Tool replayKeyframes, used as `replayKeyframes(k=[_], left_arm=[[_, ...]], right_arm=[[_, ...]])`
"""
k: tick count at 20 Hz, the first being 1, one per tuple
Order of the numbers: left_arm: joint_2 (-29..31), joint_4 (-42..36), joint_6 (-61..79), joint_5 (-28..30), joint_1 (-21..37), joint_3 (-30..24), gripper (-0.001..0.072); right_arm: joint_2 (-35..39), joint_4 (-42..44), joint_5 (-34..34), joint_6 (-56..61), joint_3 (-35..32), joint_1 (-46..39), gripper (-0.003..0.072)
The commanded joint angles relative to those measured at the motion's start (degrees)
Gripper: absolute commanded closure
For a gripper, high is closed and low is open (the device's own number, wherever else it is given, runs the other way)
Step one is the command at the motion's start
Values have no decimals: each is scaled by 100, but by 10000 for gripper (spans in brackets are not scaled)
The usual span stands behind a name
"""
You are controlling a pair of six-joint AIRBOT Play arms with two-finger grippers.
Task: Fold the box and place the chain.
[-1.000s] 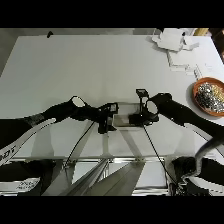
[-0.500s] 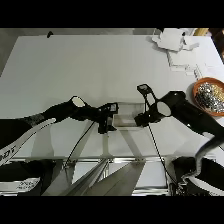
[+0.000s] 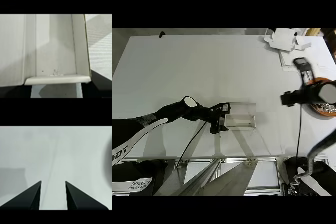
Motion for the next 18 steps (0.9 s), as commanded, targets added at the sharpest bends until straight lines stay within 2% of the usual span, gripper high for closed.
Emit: replayKeyframes(k=[1,4,8,9,11,18], left_arm=[[2,2,2,2,2,-2,337],[4,0,2,2,2,-2,337],[4,0,2,2,2,-2,337],[2,2,2,0,2,-2,337],[4,0,2,2,2,-2,337],[2,0,2,2,2,-2,337]], right_arm=[[-129,-210,-960,-658,63,-1600,351],[-678,-195,-1624,-664,63,-2424,351],[-1410,-195,-1749,-662,63,-3042,351],[-1526,-195,-1823,-662,63,-3136,352],[-1705,-186,-1965,-662,63,-3254,401],[-2234,-9,-2009,-662,63,-3252,401]])
